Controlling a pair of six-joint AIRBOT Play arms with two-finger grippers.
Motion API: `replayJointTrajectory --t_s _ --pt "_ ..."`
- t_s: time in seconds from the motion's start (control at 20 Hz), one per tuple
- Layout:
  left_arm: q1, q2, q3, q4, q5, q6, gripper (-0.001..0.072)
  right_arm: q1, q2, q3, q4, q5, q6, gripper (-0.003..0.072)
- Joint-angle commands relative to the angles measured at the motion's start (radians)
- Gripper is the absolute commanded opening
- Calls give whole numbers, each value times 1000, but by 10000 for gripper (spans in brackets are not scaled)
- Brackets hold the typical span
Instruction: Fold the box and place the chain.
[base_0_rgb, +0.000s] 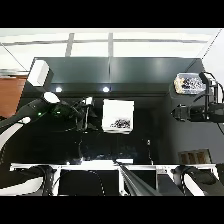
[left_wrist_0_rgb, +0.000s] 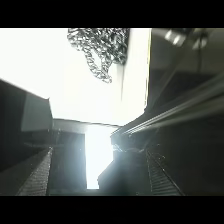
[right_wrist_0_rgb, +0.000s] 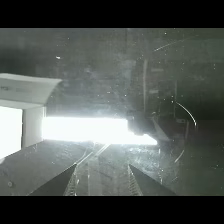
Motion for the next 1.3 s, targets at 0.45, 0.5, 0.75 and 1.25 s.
replayJointTrajectory --t_s 0.45,0.5,0.75,1.25 --pt "-101 -72 25 -80 52 92 708 0 0 -2 4 0 14 375" --pt "-111 -72 24 -87 67 85 708 0 0 -2 4 0 14 375" --pt "-127 -72 25 -102 90 58 708 0 0 -2 4 0 14 375" --pt "-161 -72 25 -93 101 34 339 11 -27 -2 33 -90 13 375"
